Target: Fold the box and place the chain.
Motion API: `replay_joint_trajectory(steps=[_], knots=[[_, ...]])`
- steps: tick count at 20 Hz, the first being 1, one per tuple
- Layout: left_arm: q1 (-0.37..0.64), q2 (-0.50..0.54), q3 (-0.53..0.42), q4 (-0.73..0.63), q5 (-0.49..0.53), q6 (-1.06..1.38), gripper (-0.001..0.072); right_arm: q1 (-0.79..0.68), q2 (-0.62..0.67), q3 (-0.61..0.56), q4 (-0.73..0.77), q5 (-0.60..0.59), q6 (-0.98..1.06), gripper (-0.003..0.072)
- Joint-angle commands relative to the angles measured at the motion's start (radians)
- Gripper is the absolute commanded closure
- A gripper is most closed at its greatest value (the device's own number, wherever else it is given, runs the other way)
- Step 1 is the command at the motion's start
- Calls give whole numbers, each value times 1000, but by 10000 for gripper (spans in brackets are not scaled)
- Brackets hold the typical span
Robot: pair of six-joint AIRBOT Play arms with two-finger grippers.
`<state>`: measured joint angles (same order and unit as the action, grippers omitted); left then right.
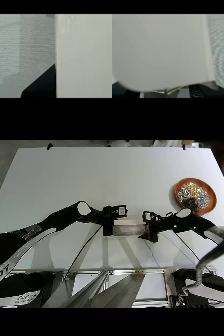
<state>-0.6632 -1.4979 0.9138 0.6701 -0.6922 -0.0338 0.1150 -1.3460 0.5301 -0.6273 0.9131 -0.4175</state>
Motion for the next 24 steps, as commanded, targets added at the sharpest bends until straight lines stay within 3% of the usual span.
replay_joint_trajectory(steps=[1,4,8,13,18,22,24], knots=[[1,0,0,0,0,0,701,1,-1,-4,-9,3,-8,169],[1,0,0,0,0,0,701,1,2,-4,-40,3,-6,163],[1,0,0,0,-5,0,701,-62,42,-4,-53,22,-6,-2],[1,0,0,0,-4,0,701,-204,68,-4,-24,70,-56,-20],[1,0,0,0,-5,7,701,-168,64,-4,22,101,-109,-21],[1,0,0,0,-19,7,700,-237,167,-2,-25,100,-54,-1],[1,0,0,0,-18,7,700,-269,189,-2,-62,113,-53,112]])
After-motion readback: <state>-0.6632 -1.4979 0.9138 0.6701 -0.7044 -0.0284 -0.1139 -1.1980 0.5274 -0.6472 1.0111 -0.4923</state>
